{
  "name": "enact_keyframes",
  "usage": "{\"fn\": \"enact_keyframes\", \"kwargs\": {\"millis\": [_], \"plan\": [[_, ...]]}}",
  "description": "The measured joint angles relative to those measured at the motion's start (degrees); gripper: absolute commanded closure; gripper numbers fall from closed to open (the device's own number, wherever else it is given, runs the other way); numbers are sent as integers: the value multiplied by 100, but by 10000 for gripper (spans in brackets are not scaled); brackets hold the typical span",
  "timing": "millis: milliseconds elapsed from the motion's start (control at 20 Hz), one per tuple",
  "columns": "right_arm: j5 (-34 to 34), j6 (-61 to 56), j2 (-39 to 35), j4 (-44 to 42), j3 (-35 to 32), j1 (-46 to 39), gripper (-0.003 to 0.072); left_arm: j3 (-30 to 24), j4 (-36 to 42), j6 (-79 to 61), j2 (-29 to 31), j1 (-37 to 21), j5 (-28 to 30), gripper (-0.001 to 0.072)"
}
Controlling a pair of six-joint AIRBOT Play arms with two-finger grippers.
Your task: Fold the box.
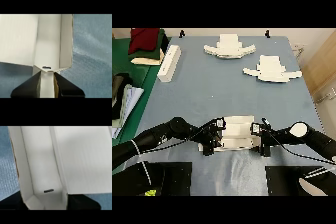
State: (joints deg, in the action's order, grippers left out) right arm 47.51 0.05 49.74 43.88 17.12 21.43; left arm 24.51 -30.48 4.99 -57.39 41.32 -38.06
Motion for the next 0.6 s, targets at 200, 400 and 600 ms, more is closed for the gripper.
{"fn": "enact_keyframes", "kwargs": {"millis": [200, 400, 600], "plan": [[-4, -4, 0, -7, 0, -4, 83, 0, 503, -393, -103, 107, 188, 485], [-2, -7, 0, -2, 0, -7, 83, 0, 850, -732, -210, 168, 306, 472], [-4, -4, 0, -24, 2, -7, 83, 2, 1025, -1093, -332, 186, 361, 41]]}}
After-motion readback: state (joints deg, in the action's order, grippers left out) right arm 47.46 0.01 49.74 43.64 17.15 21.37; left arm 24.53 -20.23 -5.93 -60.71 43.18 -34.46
